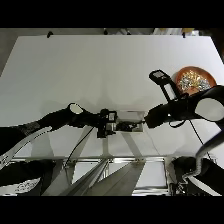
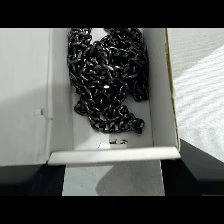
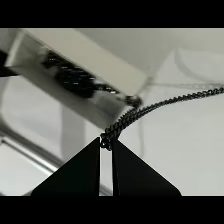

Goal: Fold the box and place the chain.

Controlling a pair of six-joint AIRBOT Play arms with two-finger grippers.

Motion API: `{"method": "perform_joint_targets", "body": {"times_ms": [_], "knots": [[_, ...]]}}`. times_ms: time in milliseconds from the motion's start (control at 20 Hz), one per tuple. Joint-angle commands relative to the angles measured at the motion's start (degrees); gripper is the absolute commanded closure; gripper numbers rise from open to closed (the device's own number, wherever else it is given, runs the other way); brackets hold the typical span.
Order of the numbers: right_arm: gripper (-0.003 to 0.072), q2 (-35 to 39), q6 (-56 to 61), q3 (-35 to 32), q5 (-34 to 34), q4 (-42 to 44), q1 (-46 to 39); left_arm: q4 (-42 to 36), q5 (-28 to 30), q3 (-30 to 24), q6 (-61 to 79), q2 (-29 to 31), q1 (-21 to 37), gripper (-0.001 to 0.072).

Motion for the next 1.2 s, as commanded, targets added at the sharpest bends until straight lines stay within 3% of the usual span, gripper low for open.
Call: {"method": "perform_joint_targets", "body": {"times_ms": [0, 250, 450, 650, 700, 850, 900, 1000, 1150], "knots": [[0.0667, 1.7, 0.2, 0.04, -4.61, 5.75, 4.74, 0.0, 0.0, 0.02, 0.02, 0.02, 0.02, 0.0376], [0.0666, 1.51, 0.22, -0.11, -14.21, 5.88, 10.4, 0.0, 0.02, 0.02, 0.02, 0.02, 0.02, 0.0376], [0.0666, -0.7, 4.52, -1.9, -16.06, 0.0, 10.49, 0.0, 0.0, 0.02, 0.02, 0.02, 0.02, 0.0376], [0.0662, -4.22, 4.46, -5.03, -17.0, -0.39, 10.49, 0.0, 0.02, 0.02, 0.02, 0.02, 0.02, 0.0376], [0.0612, -4.96, 4.46, -5.11, -17.07, -0.48, 10.49, 0.0, 0.02, 0.02, 0.02, 0.02, 0.02, 0.0376], [0.0335, -5.53, 4.2, -4.74, -17.59, -0.26, 9.9, 0.0, 0.0, 0.02, 0.02, 0.02, 0.02, 0.0376], [0.0318, -5.46, 4.15, -4.11, -17.16, -0.22, 8.81, 0.0, 0.0, 0.02, 0.02, 0.02, 0.02, 0.0376], [0.0328, -5.44, 3.19, -1.7, -15.39, -0.24, 4.87, 0.0, 0.0, 0.02, 0.02, 0.02, 0.02, 0.0376], [0.0445, -5.44, 0.81, 1.14, -13.6, -0.48, -2.86, 0.0, 0.0, 0.02, 0.02, 0.02, 0.02, 0.0376]]}}
